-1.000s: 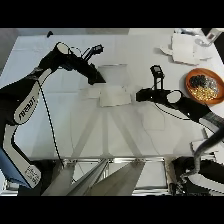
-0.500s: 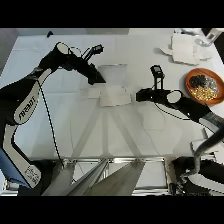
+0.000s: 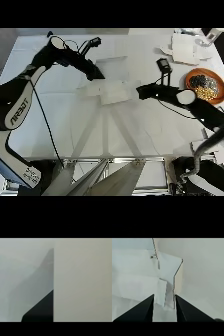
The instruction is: Fold the box and place the chain.
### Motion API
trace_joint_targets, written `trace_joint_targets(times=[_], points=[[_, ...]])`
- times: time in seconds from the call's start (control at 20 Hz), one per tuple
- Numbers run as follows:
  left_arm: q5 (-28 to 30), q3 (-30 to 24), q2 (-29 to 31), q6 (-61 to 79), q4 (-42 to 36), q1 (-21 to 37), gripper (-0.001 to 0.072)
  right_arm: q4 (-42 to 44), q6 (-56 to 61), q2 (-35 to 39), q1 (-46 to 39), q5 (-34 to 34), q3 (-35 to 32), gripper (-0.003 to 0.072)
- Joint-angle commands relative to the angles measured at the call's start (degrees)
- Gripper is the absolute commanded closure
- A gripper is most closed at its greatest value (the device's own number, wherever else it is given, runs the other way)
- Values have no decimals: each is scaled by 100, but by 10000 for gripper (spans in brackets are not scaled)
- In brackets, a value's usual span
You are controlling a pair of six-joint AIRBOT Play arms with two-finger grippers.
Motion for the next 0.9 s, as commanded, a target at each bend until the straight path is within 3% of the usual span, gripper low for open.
trace_joint_targets(times=[0.0, 0.2, 0.3, 0.5, 0.65, 0.85], points=[[-136, 2, 656, -291, 354, 0, 709, -308, 11, 920, -332, 179, 7, 393], [-745, -125, 1547, -334, 129, 0, 710, -977, 487, 1687, -1346, 678, 7, 393], [-787, -643, 2048, -201, -332, 7, 710, -1292, 603, 1794, -1856, 1078, 7, 393], [-356, -2164, 2865, 426, -385, 2, 708, -1453, 608, 1797, -2538, 1635, 4, 393], [310, -2763, 2721, 922, -343, -2, 704, -1471, 608, 1797, -2645, 1687, 4, 393], [608, -2828, 2006, 1506, -363, -9, 703, -1467, 610, 1797, -2645, 1714, 4, 393]])
